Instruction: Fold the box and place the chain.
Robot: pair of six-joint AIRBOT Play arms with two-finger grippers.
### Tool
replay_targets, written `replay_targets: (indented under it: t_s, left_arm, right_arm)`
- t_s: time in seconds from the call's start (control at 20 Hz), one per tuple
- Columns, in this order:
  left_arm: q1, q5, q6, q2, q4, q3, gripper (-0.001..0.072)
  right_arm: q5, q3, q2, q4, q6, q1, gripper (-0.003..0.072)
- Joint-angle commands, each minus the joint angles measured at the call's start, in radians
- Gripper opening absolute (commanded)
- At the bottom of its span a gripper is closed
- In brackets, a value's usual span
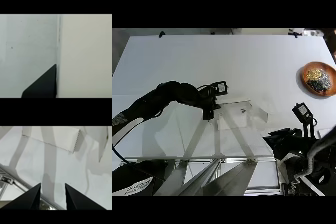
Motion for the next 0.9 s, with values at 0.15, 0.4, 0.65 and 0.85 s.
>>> replay_targets:
  t_s: [0.15, 0.4, 0.65, 0.85]
  left_arm:
    - [0.015, 0.175, 0.142, -0.083, -0.014, 0.001, 0.0005]
    - [0.015, 0.018, 0.142, -0.134, -0.037, 0.001, 0.0005]
    - [0.015, -0.038, 0.142, -0.14, -0.085, 0.001, 0.0005]
    - [0.015, -0.037, 0.142, -0.171, -0.099, 0.001, 0.0005]
  right_arm:
    - [-0.031, 0.001, 0.01, -0.007, 0.006, 0.0, 0.034]
    - [-0.031, 0.001, 0.01, -0.007, 0.006, 0.0, 0.034]
    - [-0.037, 0.001, 0.01, -0.012, 0.006, 0.0, 0.034]
    - [-0.037, 0.001, 0.01, -0.034, 0.006, 0.0, 0.034]
